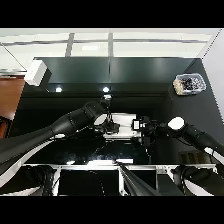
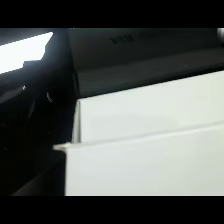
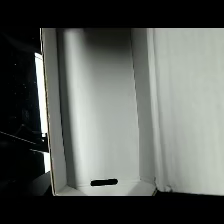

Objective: Fold the box and place the chain.

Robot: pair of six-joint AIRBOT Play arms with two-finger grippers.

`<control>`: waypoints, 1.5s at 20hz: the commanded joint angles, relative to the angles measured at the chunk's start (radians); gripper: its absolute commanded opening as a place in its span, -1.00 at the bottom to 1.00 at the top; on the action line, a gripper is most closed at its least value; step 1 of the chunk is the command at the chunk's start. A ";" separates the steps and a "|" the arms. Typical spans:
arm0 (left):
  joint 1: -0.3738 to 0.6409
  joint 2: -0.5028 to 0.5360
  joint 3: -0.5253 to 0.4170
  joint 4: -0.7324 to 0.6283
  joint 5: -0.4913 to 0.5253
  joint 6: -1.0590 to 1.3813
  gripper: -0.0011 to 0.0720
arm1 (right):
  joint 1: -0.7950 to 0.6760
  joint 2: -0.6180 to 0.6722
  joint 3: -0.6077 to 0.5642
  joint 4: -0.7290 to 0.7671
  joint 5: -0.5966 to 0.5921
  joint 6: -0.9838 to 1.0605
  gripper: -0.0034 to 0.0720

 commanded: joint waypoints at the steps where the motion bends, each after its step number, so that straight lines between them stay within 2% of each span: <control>1: -0.002 -0.002 0.006 -0.034 0.010 -0.046 -0.34 | 0.000 0.000 0.001 0.001 0.001 0.000 0.19; 6: -0.002 -0.002 0.006 -0.011 0.002 -0.061 -0.53 | 0.000 0.000 0.001 0.001 0.001 0.000 0.19; 9: -0.002 -0.002 0.006 -0.002 0.001 -0.077 -0.53 | 0.000 0.000 0.001 0.001 0.001 0.000 0.19; 10: -0.002 -0.002 0.006 -0.003 0.001 -0.077 -0.36 | 0.000 0.000 0.001 0.001 0.001 0.000 0.19; 11: -0.002 -0.003 0.006 -0.005 -0.002 -0.082 -0.02 | 0.000 0.000 0.001 0.001 0.001 0.000 0.19; 13: -0.002 -0.004 0.006 -0.002 -0.016 -0.089 0.03 | 0.000 0.000 0.001 0.001 0.001 0.000 0.19; 15: -0.003 -0.011 0.006 0.034 -0.032 -0.108 0.21 | 0.000 0.000 0.001 0.001 0.001 0.000 0.19; 26: -0.002 -0.052 0.006 0.036 -0.032 -0.156 0.20 | 0.000 0.000 0.001 0.001 0.001 0.000 0.19; 30: -0.002 -0.064 0.013 0.040 -0.014 -0.159 0.14 | 0.000 0.000 0.001 0.001 0.001 0.000 0.19</control>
